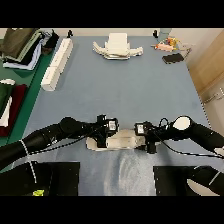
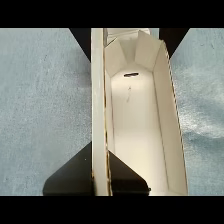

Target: Fold the box.

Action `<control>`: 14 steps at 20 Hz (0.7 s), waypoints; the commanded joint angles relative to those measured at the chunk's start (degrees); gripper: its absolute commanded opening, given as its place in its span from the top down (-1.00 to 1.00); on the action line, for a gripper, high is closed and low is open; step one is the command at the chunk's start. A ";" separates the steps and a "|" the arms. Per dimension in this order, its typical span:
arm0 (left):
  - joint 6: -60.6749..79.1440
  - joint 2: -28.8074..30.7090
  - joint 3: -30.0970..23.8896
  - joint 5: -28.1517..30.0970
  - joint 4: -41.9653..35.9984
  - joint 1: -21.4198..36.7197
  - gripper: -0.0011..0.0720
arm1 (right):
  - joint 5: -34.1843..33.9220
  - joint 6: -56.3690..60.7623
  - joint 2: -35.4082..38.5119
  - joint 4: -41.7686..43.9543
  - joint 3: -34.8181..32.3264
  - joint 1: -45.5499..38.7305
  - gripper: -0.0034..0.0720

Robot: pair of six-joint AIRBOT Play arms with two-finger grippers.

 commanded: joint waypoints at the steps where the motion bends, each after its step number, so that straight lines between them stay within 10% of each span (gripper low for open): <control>1: 0.00 -0.02 0.07 0.13 -0.09 -0.04 0.93 | -0.24 -1.36 0.07 1.29 -0.50 0.00 -0.80; 14: 0.00 -0.02 0.07 0.13 -0.09 -0.04 0.93 | -6.47 2.71 4.83 -0.70 -0.50 -0.07 -0.98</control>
